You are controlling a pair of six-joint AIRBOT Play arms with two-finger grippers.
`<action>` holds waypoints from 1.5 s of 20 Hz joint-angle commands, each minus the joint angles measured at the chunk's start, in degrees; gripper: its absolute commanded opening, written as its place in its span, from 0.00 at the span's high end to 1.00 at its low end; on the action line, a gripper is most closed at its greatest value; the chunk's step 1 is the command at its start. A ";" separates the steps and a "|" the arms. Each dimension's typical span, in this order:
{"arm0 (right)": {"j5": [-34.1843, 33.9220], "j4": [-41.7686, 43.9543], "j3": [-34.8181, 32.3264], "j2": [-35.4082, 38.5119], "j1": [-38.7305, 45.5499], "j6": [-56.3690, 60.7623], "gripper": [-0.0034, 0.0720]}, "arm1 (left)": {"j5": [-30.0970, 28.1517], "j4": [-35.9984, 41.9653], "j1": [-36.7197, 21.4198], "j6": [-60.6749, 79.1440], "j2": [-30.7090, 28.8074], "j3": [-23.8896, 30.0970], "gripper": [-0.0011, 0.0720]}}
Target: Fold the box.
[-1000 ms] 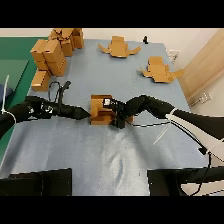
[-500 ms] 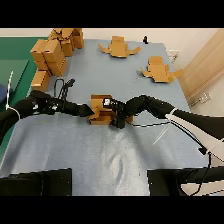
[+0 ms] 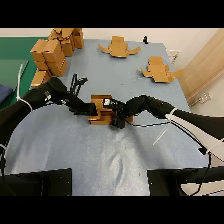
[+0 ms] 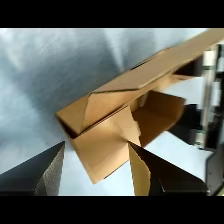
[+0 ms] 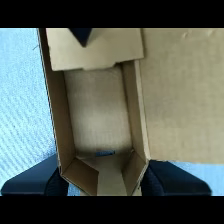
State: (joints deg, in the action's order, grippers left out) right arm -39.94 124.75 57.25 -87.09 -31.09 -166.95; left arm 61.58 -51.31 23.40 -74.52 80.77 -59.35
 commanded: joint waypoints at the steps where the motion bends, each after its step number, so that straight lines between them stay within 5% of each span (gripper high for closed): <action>1: 0.04 0.04 -0.02 0.00 -0.04 0.02 0.70 | 0.00 -9.75 3.28 -11.87 0.46 -1.33 0.18; 6: 0.02 0.22 -0.02 0.00 -0.04 0.02 0.70 | -2.64 -16.31 8.20 -20.83 3.89 -4.90 0.19; 12: 0.02 0.22 -0.02 0.00 -0.04 0.02 0.70 | 1.79 -31.01 14.80 -35.19 8.35 -11.28 0.19; 15: 0.04 0.20 -0.02 -0.07 -0.04 0.02 0.70 | 3.91 -32.33 16.33 -37.99 10.14 -11.82 0.28; 16: 0.07 0.20 -0.02 -0.13 -0.04 0.00 0.70 | 3.85 -32.33 16.63 -38.12 10.19 -11.82 0.39; 17: 0.04 0.20 -0.02 -0.35 -0.04 0.02 0.70 | 3.82 -32.22 16.61 -37.97 10.16 -12.11 0.78; 18: 0.02 0.20 -0.02 -0.68 -0.04 0.00 0.70 | 3.72 -32.11 16.61 -37.35 10.16 -12.57 0.97; 19: 0.02 0.22 -0.02 -0.96 -0.07 0.02 0.70 | 3.80 -32.06 16.63 -37.38 10.16 -13.09 0.97; 24: 0.00 0.26 0.00 -1.16 -0.07 0.02 0.76 | 3.30 -31.04 16.63 -37.51 10.16 -14.21 0.96; 25: -0.02 0.26 0.00 -1.16 -0.07 0.02 0.76 | 3.37 -30.99 16.63 -37.51 10.16 -14.21 0.84; 26: -0.02 0.26 0.00 -1.16 -0.07 0.02 0.76 | 3.69 -31.01 16.63 -37.57 10.19 -14.21 0.41; 27: 0.00 0.26 0.00 -1.16 -0.07 0.02 0.76 | 4.02 -31.17 16.61 -37.55 10.21 -14.21 0.25; 30: 0.00 0.26 0.00 -1.16 -0.07 0.02 0.76 | 3.93 -31.19 16.61 -37.86 10.25 -14.21 0.25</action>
State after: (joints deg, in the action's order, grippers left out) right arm -39.94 125.12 57.30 -88.23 -31.11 -167.02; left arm 65.14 -81.73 40.07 -111.96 90.96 -73.47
